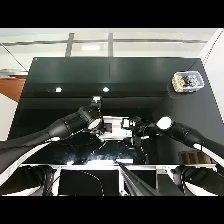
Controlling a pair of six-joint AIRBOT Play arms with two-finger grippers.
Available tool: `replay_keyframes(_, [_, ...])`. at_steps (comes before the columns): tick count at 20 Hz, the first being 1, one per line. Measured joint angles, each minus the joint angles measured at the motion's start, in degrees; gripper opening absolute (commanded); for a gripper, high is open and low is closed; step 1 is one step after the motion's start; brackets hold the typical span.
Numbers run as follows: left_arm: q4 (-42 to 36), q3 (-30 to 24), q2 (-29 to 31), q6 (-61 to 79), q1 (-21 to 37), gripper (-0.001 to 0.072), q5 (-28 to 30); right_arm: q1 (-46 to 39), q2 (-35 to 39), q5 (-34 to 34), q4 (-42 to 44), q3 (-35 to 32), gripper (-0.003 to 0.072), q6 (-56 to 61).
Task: Fold the box and place the chain.
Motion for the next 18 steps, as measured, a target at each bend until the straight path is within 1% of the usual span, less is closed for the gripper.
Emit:
replay_keyframes(7, [0.22,0.0,-0.02,0.07,0.04,0.004,0.17,0.0,0.0,0.0,0.0,0.02,0.0486,-0.02])
replay_keyframes(11, [0.13,0.02,-0.04,-0.11,0.0,0.0273,0.72,0.0,0.0,-0.02,-0.02,0.02,0.0486,-0.11])
replay_keyframes(12, [-0.11,0.02,-0.04,-0.09,0.0,0.0315,0.5,0.0,0.0,-0.02,-0.02,0.02,0.0486,-0.09])
replay_keyframes(18, [0.31,0.04,-0.04,0.07,0.0,0.0305,-1.4,0.0,0.0,0.0,-0.02,0.0,0.0486,-0.09])
